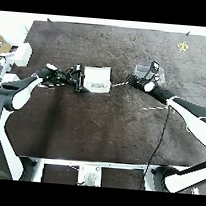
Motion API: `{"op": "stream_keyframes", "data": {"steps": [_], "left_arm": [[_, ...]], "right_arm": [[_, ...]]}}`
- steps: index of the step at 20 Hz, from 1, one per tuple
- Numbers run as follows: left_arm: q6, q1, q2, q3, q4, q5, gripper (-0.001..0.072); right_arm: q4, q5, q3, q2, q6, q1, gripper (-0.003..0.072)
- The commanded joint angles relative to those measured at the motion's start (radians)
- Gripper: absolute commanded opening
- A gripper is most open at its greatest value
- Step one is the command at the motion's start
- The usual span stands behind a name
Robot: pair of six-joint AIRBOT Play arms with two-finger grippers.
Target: Fold the box and place the chain.
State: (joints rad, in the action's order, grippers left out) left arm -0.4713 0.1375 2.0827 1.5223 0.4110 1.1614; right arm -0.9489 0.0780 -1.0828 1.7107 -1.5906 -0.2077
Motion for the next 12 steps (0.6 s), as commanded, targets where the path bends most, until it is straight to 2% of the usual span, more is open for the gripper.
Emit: {"op": "stream_keyframes", "data": {"steps": [1,2,3,12], "left_arm": [[0.000,0.000,-0.001,0.000,0.000,0.000,0.0344],[0.000,0.000,-0.001,0.000,0.000,0.000,0.0344],[0.000,0.000,-0.001,0.000,0.000,0.000,0.0344],[0.000,0.000,-0.001,0.000,0.000,0.000,0.0344]], "right_arm": [[0.015,0.005,-0.040,0.036,-0.003,-0.020,0.0065],[0.015,0.006,-0.040,0.033,-0.003,-0.019,0.0062],[0.015,0.013,-0.040,0.027,-0.003,-0.018,-0.0001],[-0.057,0.137,-0.040,-0.183,0.019,-0.054,-0.0002]]}}
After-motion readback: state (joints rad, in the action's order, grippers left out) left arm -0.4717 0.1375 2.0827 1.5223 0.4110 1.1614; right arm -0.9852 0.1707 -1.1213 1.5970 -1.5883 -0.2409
